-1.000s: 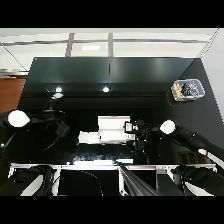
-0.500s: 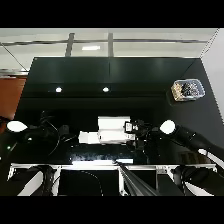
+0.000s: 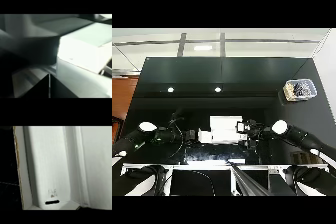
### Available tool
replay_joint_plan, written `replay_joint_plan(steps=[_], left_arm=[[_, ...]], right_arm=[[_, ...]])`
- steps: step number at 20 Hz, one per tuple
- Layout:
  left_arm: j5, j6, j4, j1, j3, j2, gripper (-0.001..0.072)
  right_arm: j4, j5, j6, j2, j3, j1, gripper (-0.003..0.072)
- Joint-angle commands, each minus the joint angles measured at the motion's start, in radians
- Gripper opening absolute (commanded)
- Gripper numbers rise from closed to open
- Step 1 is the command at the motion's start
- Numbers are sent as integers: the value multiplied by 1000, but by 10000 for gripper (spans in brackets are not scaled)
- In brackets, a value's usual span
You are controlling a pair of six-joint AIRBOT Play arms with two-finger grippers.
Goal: Fold the box and place the chain.
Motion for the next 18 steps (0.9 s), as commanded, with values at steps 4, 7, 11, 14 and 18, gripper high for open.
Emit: replay_joint_plan(steps=[4,7,11,14,18], left_arm=[[5,156,-88,-31,78,-7,543],[-51,156,-19,-47,133,-7,559],[-47,145,34,-142,190,-7,558],[17,-46,144,-249,239,-7,557],[89,-397,309,-378,316,-8,555]], right_arm=[[0,0,0,0,0,0,306],[0,0,0,0,0,0,307],[0,0,0,0,0,0,307],[0,0,0,0,0,0,307],[0,0,0,0,0,0,307]])
